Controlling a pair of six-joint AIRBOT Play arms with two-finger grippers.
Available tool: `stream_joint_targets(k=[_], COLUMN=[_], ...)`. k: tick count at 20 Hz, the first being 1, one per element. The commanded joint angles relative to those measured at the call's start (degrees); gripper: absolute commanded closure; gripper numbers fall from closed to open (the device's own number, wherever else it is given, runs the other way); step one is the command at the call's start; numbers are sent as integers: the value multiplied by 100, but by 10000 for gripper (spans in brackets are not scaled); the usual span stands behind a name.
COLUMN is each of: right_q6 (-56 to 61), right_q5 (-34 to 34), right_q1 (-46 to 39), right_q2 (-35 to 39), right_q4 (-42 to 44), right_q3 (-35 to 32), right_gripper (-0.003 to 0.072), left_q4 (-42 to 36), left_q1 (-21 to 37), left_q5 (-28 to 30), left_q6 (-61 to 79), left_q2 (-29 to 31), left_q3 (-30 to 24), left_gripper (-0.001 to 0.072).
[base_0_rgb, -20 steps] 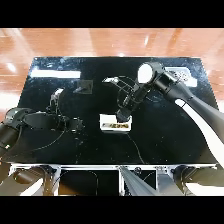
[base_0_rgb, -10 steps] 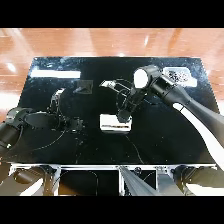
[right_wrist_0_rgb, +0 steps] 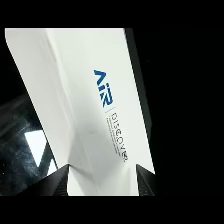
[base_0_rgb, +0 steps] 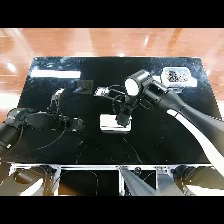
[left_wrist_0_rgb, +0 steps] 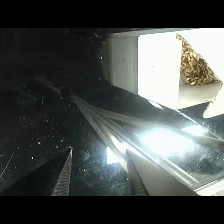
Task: Fold the box and place the chain.
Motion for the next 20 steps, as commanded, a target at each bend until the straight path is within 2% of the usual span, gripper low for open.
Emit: stream_joint_targets(k=[1, 2, 3, 4, 15, 20], right_q6=[-85, -85, -120, -184, -337, -553], right_q5=[-107, -131, -131, -133, -282, -334], right_q1=[55, 57, 70, 85, 129, 216], right_q2=[2, 2, 2, 2, 0, -2], right_q4=[-68, -68, -70, -59, -90, -109], right_q3=[-2, -2, -2, -2, -11, -321], right_gripper=[197, 199, 335, 347, 376, 377], left_q4=[4, 4, 7, 7, 11, 4], left_q1=[2, 2, 2, 2, 2, 2], left_q5=[-48, -52, -70, -105, -348, -337], left_q6=[0, 0, 0, 2, 50, 59], left_q2=[-4, -4, -4, -4, -7, -7], left_q3=[-20, -20, -20, -20, -31, -31], left_gripper=[266, 266, 267, 266, 266, 266])
